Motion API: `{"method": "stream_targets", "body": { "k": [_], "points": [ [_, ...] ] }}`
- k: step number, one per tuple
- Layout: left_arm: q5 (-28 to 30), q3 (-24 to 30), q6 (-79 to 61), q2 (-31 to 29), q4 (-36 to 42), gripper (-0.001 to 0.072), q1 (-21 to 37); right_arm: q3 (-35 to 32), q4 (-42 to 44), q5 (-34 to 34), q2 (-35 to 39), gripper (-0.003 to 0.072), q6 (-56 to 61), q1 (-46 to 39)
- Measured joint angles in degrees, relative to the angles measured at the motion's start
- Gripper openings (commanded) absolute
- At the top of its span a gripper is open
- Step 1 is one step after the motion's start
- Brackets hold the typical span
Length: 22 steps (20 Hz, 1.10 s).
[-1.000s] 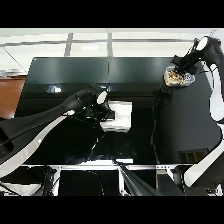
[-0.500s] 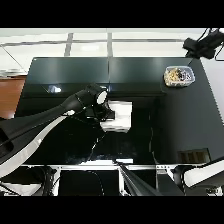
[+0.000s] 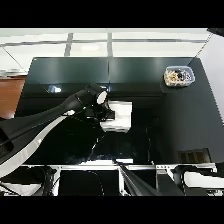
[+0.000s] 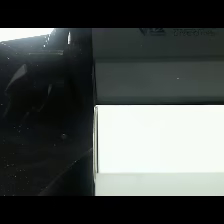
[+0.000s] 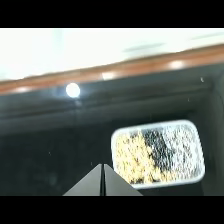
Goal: Fold the box and place the chain.
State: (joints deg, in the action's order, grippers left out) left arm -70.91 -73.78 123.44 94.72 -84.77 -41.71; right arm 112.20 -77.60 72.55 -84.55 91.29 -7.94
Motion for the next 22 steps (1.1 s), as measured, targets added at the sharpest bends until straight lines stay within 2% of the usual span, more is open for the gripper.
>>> {"method": "stream_targets", "body": {
  "k": [1,2,5,9,10,11,18,19,20,21,22],
  "points": [
    [0.02,0.0,0.0,0.0,-0.02,0.0031,0.02,-1.7,-0.22,-0.09,-0.07,0.055,0.07,0.0],
    [0.02,0.0,0.0,0.0,0.0,0.0031,0.0,-3.67,-0.24,-0.44,-0.66,0.0593,0.26,0.0],
    [0.04,0.0,0.0,0.0,0.0,0.0031,0.0,-7.85,-0.37,-0.96,-5.01,0.0592,1.95,0.0],
    [0.04,0.0,0.0,0.0,0.0,0.0031,0.0,-9.9,-0.42,-3.82,-14.19,0.0589,7.37,-0.02],
    [0.04,0.0,0.0,0.0,0.0,0.0031,0.02,-10.16,-0.44,-5.03,-16.22,0.0505,9.38,-0.07],
    [0.02,0.0,0.0,0.0,0.0,0.0031,0.02,-10.23,-0.42,-6.8,-17.81,0.0491,11.34,-0.13],
    [-0.17,0.0,0.0,0.0,0.0,0.0031,0.02,-10.6,0.96,-14.78,-25.05,0.049,22.16,-0.24],
    [-0.2,0.0,0.0,0.0,0.0,0.0031,0.0,-10.69,1.62,-14.84,-25.81,0.0431,22.82,-0.24],
    [-0.2,0.0,0.0,0.0,0.02,0.0031,0.0,-10.67,2.23,-15.56,-26.47,0.0155,23.08,-0.24],
    [-0.2,0.0,0.0,0.0,0.0,0.0031,0.0,-10.67,2.64,-15.96,-27.1,0.0017,23.45,-0.24],
    [-0.2,0.0,0.02,0.0,0.02,0.0031,0.0,-10.62,2.91,-16.39,-27.41,0.0013,23.96,-0.24]
  ]
}}
